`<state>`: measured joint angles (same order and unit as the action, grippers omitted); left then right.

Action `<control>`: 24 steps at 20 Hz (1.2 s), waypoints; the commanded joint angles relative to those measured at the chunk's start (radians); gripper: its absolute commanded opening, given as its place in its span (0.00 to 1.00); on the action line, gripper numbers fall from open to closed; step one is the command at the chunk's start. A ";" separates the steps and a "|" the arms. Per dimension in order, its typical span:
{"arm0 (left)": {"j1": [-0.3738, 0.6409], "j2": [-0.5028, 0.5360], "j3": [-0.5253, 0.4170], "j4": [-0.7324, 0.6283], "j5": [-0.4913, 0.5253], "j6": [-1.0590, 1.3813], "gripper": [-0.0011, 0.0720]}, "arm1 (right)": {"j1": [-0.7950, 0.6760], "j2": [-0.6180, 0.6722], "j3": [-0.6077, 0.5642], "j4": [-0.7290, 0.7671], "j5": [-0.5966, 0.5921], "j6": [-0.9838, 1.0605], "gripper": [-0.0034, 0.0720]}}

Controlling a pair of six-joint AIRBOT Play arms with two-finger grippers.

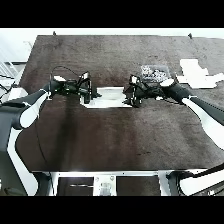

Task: Fold the box and place the chain.

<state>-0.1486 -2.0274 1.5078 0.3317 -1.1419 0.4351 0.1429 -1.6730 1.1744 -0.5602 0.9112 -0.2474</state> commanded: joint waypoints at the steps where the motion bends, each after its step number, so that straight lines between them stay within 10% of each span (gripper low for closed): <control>1: 0.000 0.000 0.000 0.000 0.000 0.000 0.04 | -0.020 -0.072 0.085 0.003 0.135 0.000 0.90; 24: 0.000 0.000 0.000 0.000 0.000 0.000 0.04 | 0.013 -0.325 0.299 0.002 0.338 -0.026 0.97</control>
<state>-0.1490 -2.0270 1.5078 0.3321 -1.1427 0.4351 0.1459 -1.9827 1.4654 -0.5568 1.2461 -0.2676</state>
